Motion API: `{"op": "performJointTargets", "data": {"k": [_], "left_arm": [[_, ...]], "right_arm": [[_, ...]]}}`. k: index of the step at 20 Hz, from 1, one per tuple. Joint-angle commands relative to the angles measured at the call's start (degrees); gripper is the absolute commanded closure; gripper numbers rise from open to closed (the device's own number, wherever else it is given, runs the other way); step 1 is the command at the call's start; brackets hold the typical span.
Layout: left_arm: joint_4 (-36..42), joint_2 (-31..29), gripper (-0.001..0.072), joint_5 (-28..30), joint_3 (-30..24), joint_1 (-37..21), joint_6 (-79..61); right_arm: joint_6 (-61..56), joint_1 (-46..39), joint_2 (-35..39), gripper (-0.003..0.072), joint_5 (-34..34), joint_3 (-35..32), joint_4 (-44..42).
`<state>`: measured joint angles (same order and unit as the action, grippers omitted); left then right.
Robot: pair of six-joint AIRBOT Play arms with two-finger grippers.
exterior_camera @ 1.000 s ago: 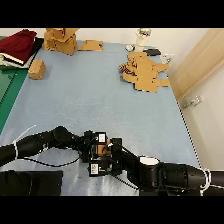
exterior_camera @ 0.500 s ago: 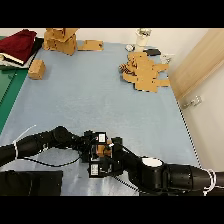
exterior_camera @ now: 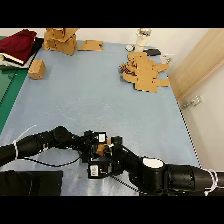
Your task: Fold the box.
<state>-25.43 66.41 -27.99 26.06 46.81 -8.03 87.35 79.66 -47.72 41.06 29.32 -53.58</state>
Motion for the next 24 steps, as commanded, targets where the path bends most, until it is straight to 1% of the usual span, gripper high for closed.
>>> {"op": "performJointTargets", "data": {"k": [1, 15, 16, 17, 18, 22, 24], "left_arm": [[0.0, 0.0, 0.0256, 0.0, 0.1, 0.0, -0.1], [0.0, 0.0, 0.0256, 0.0, 0.1, 0.0, -0.1], [0.0, 0.0, 0.0255, 0.0, 0.1, 0.0, -0.1], [0.0, 0.0, 0.0255, 0.0, 0.1, 0.0, -0.1], [0.0, 0.0, 0.0256, 0.0, 0.1, 0.0, -0.1], [0.0, 0.0, 0.0256, 0.0, 0.1, 0.0, -0.1], [0.0, 0.0, 0.0256, 0.0, 0.1, 0.0, -0.1]], "right_arm": [[-0.4, 0.0, 0.1, 0.0425, 0.6, 0.3, 0.9], [-0.4, 0.0, 0.1, 0.0425, 0.5, 0.8, 0.9], [-0.4, 0.0, 0.1, 0.0431, 0.6, 0.8, 0.9], [-0.4, 0.0, 0.1, 0.0513, 0.7, 0.8, 0.9], [-0.4, 0.0, 0.1, 0.0532, 1.0, 0.8, 0.9], [-0.4, 0.0, 0.0, 0.0531, 1.0, 0.8, 0.5], [-0.3, 0.0, -0.2, 0.0531, 1.0, 0.8, -1.6]]}}
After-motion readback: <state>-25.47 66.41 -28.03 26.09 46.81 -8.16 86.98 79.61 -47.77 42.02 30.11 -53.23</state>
